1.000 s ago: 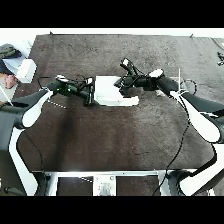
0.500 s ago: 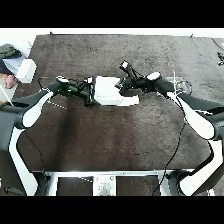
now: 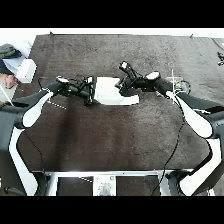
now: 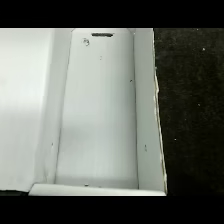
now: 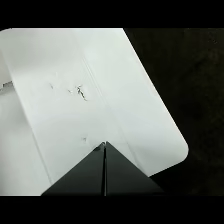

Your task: Fold the box and place the chain.

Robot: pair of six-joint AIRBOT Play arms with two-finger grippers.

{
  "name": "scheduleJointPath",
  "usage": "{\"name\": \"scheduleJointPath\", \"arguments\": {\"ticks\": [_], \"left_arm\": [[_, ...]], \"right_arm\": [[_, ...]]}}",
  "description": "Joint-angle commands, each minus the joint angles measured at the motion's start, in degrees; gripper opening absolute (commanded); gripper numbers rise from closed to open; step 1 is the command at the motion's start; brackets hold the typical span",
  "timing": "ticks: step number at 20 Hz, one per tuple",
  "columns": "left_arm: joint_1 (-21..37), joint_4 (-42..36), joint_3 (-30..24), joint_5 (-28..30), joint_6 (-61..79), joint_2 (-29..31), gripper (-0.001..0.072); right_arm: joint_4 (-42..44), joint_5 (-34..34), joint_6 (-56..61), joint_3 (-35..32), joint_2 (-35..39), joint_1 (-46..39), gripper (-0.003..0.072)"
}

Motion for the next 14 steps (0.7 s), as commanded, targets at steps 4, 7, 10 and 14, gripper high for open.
{"name": "scheduleJointPath", "arguments": {"ticks": [4,7,10,14], "left_arm": [[0.0,-0.1,0.0,-0.2,0.0,0.0,0.0404],[0.0,-0.1,0.0,-0.2,0.0,0.0,0.0403],[0.0,-0.1,0.0,-0.2,0.0,0.0,0.0404],[0.0,-0.1,0.0,-0.2,0.0,0.0,0.0404]], "right_arm": [[-12.4,5.5,6.8,0.8,7.8,-0.7,-0.0010],[-24.8,12.2,10.9,0.8,11.6,-1.6,0.0288],[-32.0,16.9,12.3,0.7,12.4,-1.6,0.0551],[-32.2,17.6,8.7,-0.2,10.2,-1.5,0.0551]]}}
